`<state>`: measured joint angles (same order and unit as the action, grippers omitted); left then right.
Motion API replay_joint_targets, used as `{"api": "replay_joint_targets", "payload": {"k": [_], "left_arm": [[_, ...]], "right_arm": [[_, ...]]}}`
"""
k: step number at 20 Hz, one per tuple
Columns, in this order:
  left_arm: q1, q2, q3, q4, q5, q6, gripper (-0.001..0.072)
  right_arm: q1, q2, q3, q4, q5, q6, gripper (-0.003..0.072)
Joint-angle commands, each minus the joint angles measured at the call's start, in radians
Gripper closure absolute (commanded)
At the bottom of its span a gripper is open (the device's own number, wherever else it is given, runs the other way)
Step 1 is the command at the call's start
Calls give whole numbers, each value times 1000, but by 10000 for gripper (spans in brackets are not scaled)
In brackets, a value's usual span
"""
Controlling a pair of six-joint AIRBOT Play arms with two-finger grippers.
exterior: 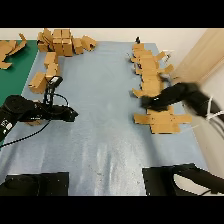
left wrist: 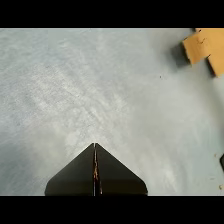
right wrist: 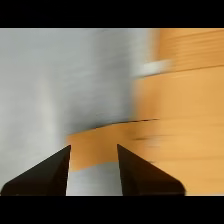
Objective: Fold the box.
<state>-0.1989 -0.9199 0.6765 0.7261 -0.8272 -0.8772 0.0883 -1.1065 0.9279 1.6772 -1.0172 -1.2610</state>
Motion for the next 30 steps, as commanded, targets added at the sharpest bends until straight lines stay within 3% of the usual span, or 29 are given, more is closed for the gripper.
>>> {"api": "replay_joint_targets", "payload": {"k": [1, 3, 4, 5, 6, 7, 10, 23, 25, 28, 30], "left_arm": [[-1, -1, 1, -65, 13, -3, 698], [-1, -1, 1, -98, 15, -5, 697], [-1, -1, 1, -107, 14, -19, 695], [-1, -1, 1, -108, 16, -46, 620], [-1, -1, 1, -108, 16, -73, 337], [-1, -1, 1, -111, 16, -101, 294], [-1, -1, 1, -166, 15, -113, 290], [-1, -1, 1, -189, 5, -145, 290], [-1, -1, 1, -192, 5, -145, 290], [-1, -1, 1, -200, 6, -145, 290], [-1, -1, 1, -199, 7, -145, 290]], "right_arm": [[-347, -2, 140, -207, -239, -63, 229], [-526, -24, 147, -158, -223, -180, 228], [-603, -46, 147, -130, -220, -230, 185], [-674, -72, 147, -97, -218, -282, 182], [-740, -105, 147, -50, -217, -347, 182], [-790, -138, 147, 5, -212, -413, 182], [-880, -249, 154, 144, -198, -550, 182], [-893, -484, 270, 174, -229, -722, 183], [-893, -499, 270, 220, -267, -765, 264], [-892, -491, 277, 297, -356, -809, 266], [-892, -476, 292, 327, -413, -809, 327]]}}
